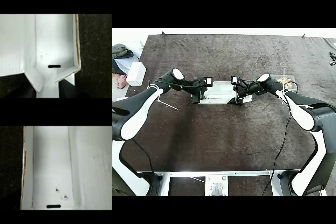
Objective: Fold the box and place the chain.
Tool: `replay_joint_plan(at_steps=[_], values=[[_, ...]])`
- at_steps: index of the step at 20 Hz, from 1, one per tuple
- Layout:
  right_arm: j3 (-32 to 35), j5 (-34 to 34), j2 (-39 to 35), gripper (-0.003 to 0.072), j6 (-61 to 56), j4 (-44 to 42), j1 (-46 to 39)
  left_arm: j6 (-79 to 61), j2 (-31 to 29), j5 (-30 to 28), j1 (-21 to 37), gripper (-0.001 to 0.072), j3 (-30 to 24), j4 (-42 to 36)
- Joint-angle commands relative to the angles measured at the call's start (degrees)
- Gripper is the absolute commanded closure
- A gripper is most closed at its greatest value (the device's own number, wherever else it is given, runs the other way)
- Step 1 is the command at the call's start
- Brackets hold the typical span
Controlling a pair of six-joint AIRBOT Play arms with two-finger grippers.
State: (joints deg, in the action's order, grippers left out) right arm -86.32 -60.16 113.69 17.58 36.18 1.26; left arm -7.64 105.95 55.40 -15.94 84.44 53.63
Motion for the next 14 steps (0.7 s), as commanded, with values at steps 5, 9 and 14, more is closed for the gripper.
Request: replay_joint_plan(at_steps=[5,9,14], values=[[0.0,0.0,0.0,0.0249,0.0,0.0,0.0,0.1,0.0,2.1,0.0,0.0549,0.0,-3.4],[0.0,0.0,0.0,0.0249,0.0,0.0,0.0,0.0,0.3,2.4,-0.1,0.0648,-0.1,-7.4],[0.0,0.0,0.0,0.0250,0.0,0.0,0.0,-0.4,0.4,1.9,-1.6,0.0646,-0.1,-7.6]])
